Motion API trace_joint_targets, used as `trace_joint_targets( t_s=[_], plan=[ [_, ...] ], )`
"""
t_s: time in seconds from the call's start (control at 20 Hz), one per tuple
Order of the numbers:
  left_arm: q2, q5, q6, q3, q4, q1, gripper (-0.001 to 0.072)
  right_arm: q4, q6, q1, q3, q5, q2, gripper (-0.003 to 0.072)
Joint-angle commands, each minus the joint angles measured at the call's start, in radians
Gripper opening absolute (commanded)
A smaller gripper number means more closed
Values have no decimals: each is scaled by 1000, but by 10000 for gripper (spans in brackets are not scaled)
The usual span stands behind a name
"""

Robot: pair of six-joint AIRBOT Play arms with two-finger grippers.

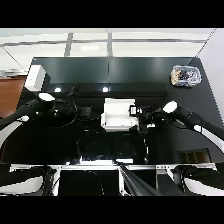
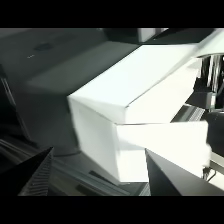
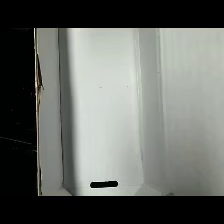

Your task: Fold the box and place the chain.

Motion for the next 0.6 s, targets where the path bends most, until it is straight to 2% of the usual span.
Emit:
trace_joint_targets(
  t_s=[0.0, 0.1, 0.25, 0.4, 0.55],
  plan=[
    [0, 66, -97, 40, 77, -76, 646, 0, 0, 0, 0, 0, 0, 299],
    [0, 112, -196, 60, 148, -122, 641, 0, 0, 0, 0, 0, 0, 299],
    [0, 161, -239, 68, 154, -171, 639, 0, 0, 0, 0, 0, 0, 299],
    [0, 166, -303, 78, 190, -190, 639, 0, 0, 0, 0, 0, 0, 299],
    [0, 163, -410, 111, 295, -208, 639, 0, 0, 0, 0, 0, 0, 299]
  ],
)
